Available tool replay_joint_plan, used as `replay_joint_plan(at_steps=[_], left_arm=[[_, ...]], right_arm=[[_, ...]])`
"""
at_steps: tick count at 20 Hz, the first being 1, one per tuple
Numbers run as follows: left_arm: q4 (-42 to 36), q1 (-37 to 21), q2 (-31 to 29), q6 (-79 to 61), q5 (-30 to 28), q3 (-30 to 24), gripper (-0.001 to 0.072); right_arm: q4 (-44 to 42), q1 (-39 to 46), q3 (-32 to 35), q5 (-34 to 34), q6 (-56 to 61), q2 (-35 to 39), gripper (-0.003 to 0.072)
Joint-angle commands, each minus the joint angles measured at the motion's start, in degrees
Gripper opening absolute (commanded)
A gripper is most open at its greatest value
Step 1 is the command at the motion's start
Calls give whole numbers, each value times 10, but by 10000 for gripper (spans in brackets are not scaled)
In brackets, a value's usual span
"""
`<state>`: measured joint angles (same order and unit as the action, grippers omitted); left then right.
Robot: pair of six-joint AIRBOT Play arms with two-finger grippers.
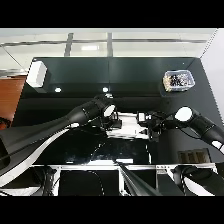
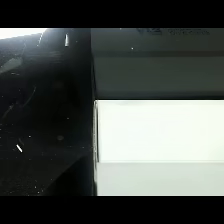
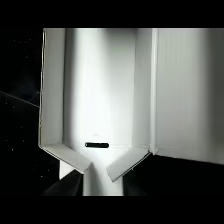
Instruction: Fold the box and place the chain.
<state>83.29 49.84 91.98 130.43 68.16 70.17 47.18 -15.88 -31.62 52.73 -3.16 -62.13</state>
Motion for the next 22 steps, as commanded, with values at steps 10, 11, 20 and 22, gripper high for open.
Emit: replay_joint_plan(at_steps=[10,11,20,22], left_arm=[[0,0,0,0,-2,0,29],[0,0,0,0,-2,0,29],[0,0,0,0,-2,0,29],[0,0,0,0,-2,0,29]], right_arm=[[-127,-23,0,-7,-3,-33,187],[-132,-32,0,-13,-2,-42,187],[-126,-41,0,-41,47,-54,231],[-127,-41,0,-42,60,-54,379]])
